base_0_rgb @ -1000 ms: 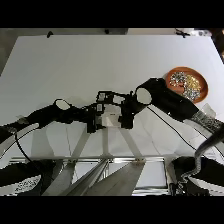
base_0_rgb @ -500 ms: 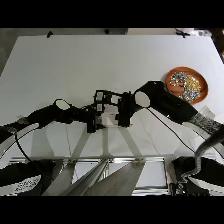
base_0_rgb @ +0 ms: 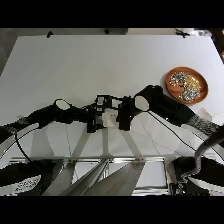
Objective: Fold the box and place the chain.
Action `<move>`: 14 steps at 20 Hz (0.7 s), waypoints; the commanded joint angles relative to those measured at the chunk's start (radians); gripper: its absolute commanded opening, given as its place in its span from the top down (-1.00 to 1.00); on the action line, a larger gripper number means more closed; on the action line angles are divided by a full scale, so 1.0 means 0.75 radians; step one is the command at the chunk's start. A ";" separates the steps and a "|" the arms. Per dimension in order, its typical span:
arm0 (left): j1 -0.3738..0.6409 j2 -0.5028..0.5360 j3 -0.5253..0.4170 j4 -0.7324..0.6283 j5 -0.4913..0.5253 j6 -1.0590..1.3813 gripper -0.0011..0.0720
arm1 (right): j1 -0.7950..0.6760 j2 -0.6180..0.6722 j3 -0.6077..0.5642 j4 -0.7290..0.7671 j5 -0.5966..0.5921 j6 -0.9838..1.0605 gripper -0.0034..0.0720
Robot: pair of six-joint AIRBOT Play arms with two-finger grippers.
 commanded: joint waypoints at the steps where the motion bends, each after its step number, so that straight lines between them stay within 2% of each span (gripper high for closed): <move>1: 0.000 0.001 -0.001 0.002 -0.002 0.002 -0.09 | 0.002 0.004 -0.003 -0.005 -0.008 0.001 0.34; 14: 0.000 0.001 -0.001 0.002 -0.002 0.002 -0.09 | 0.002 0.039 -0.004 -0.005 -0.158 0.042 0.34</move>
